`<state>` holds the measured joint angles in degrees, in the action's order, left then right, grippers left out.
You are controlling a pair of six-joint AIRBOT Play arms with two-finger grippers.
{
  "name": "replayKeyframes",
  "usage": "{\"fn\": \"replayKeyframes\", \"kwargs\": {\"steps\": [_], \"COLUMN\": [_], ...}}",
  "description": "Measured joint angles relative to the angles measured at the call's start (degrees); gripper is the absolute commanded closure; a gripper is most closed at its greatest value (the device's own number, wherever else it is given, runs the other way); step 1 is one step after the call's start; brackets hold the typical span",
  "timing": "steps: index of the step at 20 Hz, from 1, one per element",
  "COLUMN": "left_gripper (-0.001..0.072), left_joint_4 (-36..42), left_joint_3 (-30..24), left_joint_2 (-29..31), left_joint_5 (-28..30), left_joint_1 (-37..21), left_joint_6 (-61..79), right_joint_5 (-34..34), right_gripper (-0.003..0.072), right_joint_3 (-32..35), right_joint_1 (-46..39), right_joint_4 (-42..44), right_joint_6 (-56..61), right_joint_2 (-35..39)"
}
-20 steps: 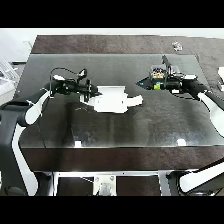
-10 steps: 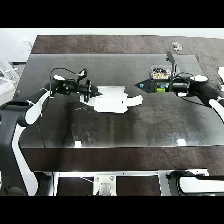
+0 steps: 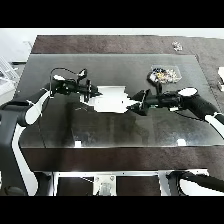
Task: Fold the box and place the chain.
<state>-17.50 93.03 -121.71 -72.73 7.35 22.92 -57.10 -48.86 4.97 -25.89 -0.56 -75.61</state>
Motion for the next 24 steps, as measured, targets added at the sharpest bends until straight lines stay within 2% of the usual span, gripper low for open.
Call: {"fn": "replayKeyframes", "kwargs": {"steps": [5,9,24], "left_gripper": [0.0688,0.0688,0.0688], "left_joint_4": [0.0,0.0,0.02], "left_joint_3": [0.0,0.0,0.0], "left_joint_2": [0.0,0.0,0.0], "left_joint_5": [0.07,0.11,0.17], "left_joint_1": [0.0,0.0,0.0], "left_joint_6": [0.0,0.0,0.0], "right_joint_5": [9.77,14.16,14.32], "right_gripper": [0.0052,0.0052,0.0052], "right_joint_3": [0.59,0.7,3.56], "right_joint_1": [5.75,8.66,10.12], "right_joint_4": [-5.99,-7.5,-8.2], "right_joint_6": [-12.0,-17.92,-21.0], "right_joint_2": [0.22,-0.61,-2.73]}}
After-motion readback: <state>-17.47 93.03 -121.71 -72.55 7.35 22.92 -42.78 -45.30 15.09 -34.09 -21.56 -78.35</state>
